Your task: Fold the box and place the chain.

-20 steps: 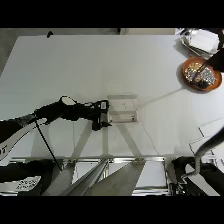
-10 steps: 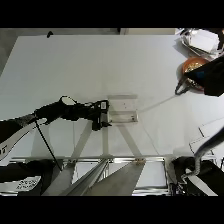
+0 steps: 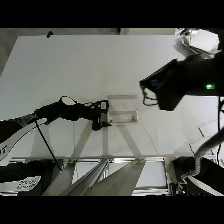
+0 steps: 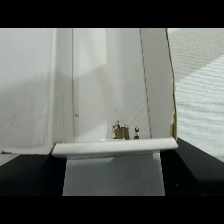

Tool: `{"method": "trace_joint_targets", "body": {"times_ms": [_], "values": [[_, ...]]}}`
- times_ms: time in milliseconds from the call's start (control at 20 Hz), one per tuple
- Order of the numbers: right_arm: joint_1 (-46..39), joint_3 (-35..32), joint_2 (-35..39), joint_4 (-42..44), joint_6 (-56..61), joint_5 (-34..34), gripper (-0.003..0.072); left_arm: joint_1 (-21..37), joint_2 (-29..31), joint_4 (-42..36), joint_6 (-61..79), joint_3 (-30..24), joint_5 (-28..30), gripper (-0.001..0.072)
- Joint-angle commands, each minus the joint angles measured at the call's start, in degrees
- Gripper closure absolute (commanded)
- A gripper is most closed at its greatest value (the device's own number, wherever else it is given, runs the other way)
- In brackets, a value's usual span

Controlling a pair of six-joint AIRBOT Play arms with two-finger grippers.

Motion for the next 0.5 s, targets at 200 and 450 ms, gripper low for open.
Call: {"method": "trace_joint_targets", "body": {"times_ms": [200,450], "values": [[5.77,-0.74,-7.98,-0.59,0.52,-0.66,0.0670,0.02,0.04,0.00,0.02,0.02,0.02,0.0501],[7.30,-7.58,-10.16,0.48,0.48,-4.31,0.0671,0.02,0.04,0.00,0.00,0.00,0.00,0.0501]]}}
